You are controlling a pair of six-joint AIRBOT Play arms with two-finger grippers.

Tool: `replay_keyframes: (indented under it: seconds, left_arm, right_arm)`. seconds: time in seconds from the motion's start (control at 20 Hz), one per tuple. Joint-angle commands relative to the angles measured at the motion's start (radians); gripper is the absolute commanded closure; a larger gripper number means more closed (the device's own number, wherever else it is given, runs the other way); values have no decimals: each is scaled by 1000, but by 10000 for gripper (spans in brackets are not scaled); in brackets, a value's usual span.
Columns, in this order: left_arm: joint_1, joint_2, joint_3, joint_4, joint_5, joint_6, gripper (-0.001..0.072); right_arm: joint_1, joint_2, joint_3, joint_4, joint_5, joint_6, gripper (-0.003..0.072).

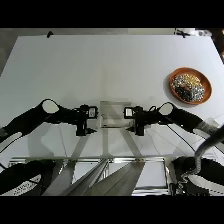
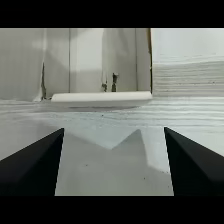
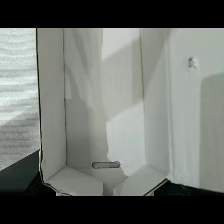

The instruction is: Fold the box and place the chain.

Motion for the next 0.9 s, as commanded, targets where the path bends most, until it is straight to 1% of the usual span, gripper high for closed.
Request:
replay_keyframes:
  seconds: [0.0,0.35,0.85]
  left_arm:
    - [-11,-70,-5,-49,64,55,-8]
    - [-23,-80,-5,-135,76,145,-8]
    - [-36,-80,-5,-165,71,171,-9]
  right_arm:
    - [0,1,0,0,0,0,283]
    - [0,1,0,0,0,0,283]
    - [0,1,0,0,0,0,283]
